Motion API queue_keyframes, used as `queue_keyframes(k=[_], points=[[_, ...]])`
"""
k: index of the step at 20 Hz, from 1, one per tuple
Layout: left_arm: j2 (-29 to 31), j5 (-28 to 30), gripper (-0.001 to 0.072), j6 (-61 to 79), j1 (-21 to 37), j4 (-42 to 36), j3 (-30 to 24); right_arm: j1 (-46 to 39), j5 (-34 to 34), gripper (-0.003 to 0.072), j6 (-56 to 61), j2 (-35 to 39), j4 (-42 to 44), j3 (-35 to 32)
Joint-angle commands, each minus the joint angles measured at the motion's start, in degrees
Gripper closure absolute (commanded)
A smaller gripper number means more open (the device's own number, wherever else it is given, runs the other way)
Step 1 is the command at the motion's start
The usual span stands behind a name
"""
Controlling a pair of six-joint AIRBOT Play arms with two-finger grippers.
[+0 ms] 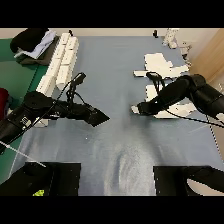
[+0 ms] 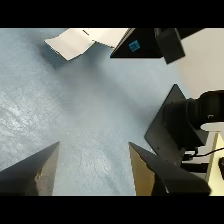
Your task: Fold the box.
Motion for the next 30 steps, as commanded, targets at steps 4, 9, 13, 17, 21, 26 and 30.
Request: queue_keyframes(k=[4,9,13,17,21,26,30], points=[[0.0,0.0,0.0058,0.0,0.0,0.0,0.0,2.8,1.9,0.0652,1.1,0.1,0.1,-0.6],[0.0,0.0,0.0058,0.0,0.0,0.0,0.0,-3.4,-5.6,0.035,7.2,0.1,-7.2,4.0],[0.0,0.0,0.0058,0.0,0.0,0.0,0.0,-20.6,-18.8,0.0349,6.7,0.0,-12.3,10.4],[0.0,0.0,0.0057,0.0,0.0,0.0,0.0,-43.6,-21.6,0.035,-1.4,-0.9,-12.4,10.6],[0.0,1.3,0.0058,0.0,0.0,0.0,0.0,-62.6,-15.9,0.0349,-12.8,-8.2,0.0,11.3],[0.0,1.7,0.0058,0.0,0.0,-3.9,0.0,-69.2,-21.0,0.0349,-22.6,-26.4,14.0,21.4],[0.0,2.1,0.0058,0.0,0.0,-4.3,0.0,-69.1,-23.5,0.035,-22.5,-35.5,13.9,32.4]])
